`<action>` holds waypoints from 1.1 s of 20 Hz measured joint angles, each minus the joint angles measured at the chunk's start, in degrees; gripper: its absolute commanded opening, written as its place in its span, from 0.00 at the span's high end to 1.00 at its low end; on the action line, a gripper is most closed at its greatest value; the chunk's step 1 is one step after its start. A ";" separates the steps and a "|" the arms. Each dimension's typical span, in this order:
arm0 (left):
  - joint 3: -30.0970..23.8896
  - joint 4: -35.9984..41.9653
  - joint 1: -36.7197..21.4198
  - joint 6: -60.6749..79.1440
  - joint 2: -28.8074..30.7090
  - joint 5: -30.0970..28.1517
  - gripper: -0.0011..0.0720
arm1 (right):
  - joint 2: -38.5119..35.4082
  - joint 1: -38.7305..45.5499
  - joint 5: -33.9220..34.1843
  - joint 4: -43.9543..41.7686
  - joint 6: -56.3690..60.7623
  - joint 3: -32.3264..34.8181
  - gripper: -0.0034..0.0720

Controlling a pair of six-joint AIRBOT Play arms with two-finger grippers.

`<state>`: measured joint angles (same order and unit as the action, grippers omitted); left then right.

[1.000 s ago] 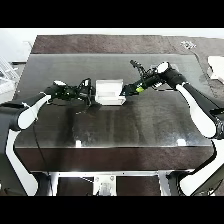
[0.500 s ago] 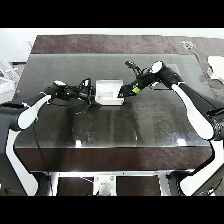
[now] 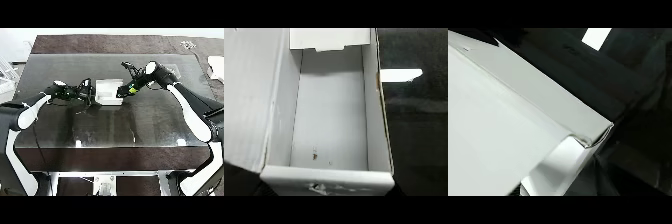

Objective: Fold the box and place the chain.

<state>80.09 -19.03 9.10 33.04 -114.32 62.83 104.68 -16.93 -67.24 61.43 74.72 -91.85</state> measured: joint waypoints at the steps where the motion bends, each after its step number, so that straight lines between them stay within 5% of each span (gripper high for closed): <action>1: 0.00 0.00 0.00 0.00 0.00 0.02 0.31 | 0.00 -0.33 0.09 1.03 1.01 -0.04 0.30; 22: 0.00 0.13 0.00 -0.02 0.00 0.09 0.31 | 0.00 -7.15 3.80 18.62 28.15 -1.22 0.39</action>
<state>80.09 -18.90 9.10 33.01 -114.32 62.92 104.68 -24.08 -63.44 80.05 102.87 -93.08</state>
